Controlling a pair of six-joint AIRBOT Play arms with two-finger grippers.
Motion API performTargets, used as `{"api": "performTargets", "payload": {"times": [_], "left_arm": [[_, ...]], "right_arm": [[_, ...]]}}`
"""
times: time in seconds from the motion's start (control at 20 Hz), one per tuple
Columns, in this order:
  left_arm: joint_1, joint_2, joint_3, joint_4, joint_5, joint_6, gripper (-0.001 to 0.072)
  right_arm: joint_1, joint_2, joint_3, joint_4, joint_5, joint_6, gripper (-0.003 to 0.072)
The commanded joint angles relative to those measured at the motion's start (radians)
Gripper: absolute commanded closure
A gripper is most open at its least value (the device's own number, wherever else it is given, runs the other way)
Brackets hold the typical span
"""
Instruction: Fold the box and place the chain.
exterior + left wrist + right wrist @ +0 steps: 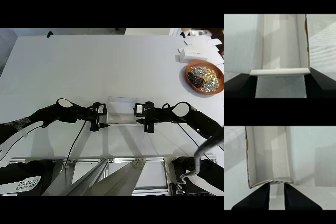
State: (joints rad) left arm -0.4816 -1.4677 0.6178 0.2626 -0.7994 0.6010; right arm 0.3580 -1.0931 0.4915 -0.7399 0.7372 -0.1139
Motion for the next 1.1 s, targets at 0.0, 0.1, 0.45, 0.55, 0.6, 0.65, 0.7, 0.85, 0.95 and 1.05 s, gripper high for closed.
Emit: {"api": "performTargets", "payload": {"times": [0.0, 0.1, 0.45, 0.55, 0.6, 0.65, 0.7, 0.85, 0.95, 1.05], "left_arm": [[0.0, 0.0, 0.0, -0.001, 0.002, 0.001, 0.0484], [0.0, 0.0, 0.0, -0.001, 0.002, 0.001, 0.0484], [0.0, 0.0, 0.0, -0.001, 0.002, 0.001, 0.0484], [0.0, 0.0, 0.0, -0.001, 0.003, 0.001, 0.0484], [0.0, 0.0, 0.0, -0.001, 0.002, 0.001, 0.0484], [0.0, 0.0, 0.0, -0.001, 0.003, 0.001, 0.0484], [0.0, 0.0, 0.0, 0.0, 0.002, 0.001, 0.0484], [0.0, 0.0, 0.0, -0.001, 0.002, 0.001, 0.0484], [0.0, 0.0, 0.0, -0.001, 0.002, 0.001, 0.0484], [0.0, 0.0, 0.0, -0.001, 0.003, 0.001, 0.0484]], "right_arm": [[0.024, -0.006, 0.0, 0.039, -0.004, -0.027, 0.0492], [0.029, -0.006, 0.0, 0.045, -0.009, -0.026, 0.0489], [0.029, -0.006, -0.001, 0.044, -0.02, -0.026, 0.0197], [0.029, -0.006, -0.001, 0.043, -0.02, -0.026, 0.0169], [0.029, -0.006, -0.001, 0.042, -0.02, -0.026, 0.0156], [0.029, -0.006, -0.001, 0.039, -0.02, -0.026, 0.0156], [0.029, -0.006, -0.001, 0.037, -0.02, -0.024, 0.0164], [0.029, 0.022, -0.001, -0.011, -0.02, 0.091, 0.0417], [0.016, 0.065, -0.001, -0.12, -0.019, 0.238, 0.058], [-0.024, 0.119, -0.001, -0.217, -0.019, 0.449, 0.0592]]}}
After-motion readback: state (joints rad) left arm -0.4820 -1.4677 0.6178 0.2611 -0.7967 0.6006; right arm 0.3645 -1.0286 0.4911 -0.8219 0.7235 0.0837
